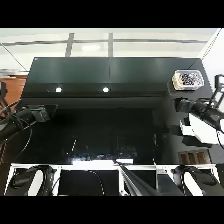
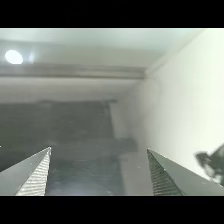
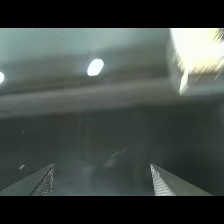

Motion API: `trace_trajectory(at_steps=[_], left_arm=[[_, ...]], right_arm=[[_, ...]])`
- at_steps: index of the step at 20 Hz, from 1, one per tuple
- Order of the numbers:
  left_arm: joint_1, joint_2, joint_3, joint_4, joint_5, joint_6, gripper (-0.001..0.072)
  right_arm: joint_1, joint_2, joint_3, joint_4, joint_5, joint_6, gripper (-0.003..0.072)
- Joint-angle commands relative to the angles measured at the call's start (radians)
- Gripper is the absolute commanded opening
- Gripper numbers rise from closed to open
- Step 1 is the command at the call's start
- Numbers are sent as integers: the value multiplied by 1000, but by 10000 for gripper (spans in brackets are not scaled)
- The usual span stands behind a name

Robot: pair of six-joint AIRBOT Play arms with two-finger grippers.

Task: Fold the box and place the chain.

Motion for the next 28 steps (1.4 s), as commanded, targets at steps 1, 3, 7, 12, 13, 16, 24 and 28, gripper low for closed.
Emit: trace_trajectory(at_steps=[1, 3, 7, 12, 13, 16, 24, 28], left_arm=[[-60, -93, -1, -39, 16, 79, 702], [-122, -153, 19, 27, 56, 81, 701], [-261, -310, 152, 491, 97, -220, 701], [-271, -475, 307, 771, -43, -605, 701], [-271, -483, 310, 758, -39, -605, 701], [-272, -483, 310, 744, -36, -603, 701], [-270, -483, 310, 744, -40, -604, 701], [-270, -483, 310, 744, -40, -604, 701]], right_arm=[[-6, -117, 19, 67, 32, -1, 720], [-64, -154, 109, -93, 38, 50, 720], [-307, -245, 379, -527, 122, 290, 720], [-709, -421, 568, -709, 343, 393, 720], [-779, -454, 574, -674, 354, 392, 720], [-945, -584, 589, -407, 369, 183, 720], [-949, -907, 808, -348, 705, -183, 636], [-913, -911, 817, -344, 660, -267, 481]])
